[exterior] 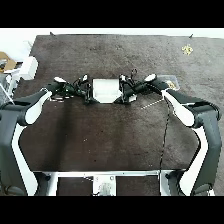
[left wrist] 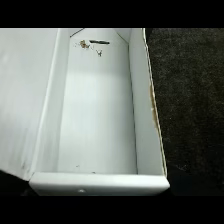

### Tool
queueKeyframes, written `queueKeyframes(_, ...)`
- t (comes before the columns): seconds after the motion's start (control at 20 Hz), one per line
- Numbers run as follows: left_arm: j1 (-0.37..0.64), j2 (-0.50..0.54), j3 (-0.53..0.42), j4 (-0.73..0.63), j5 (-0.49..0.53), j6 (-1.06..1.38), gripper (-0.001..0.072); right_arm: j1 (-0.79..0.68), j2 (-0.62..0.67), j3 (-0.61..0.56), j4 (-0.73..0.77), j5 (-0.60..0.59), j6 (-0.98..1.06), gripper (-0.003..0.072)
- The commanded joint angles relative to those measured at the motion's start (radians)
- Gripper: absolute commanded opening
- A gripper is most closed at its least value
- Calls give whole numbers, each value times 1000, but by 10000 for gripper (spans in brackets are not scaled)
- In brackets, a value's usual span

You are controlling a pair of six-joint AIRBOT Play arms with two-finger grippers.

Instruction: Fold the box and place the chain.

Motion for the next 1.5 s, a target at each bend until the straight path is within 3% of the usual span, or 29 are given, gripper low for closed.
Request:
queueKeyframes(0.0,0,0,0,-1,0,0,346,1,0,0,0,0,0,438)
queueKeyframes(0.8,0,0,0,-2,-1,0,346,0,0,0,10,-15,0,445)
queueKeyframes(0.85,0,0,0,-2,-1,0,346,-2,0,0,11,-15,0,522)
queueKeyframes(0.9,0,0,0,-2,-1,0,346,-2,0,0,11,-16,0,680)
queueKeyframes(1.45,0,0,0,-2,0,0,346,-39,78,0,-114,-14,82,683)
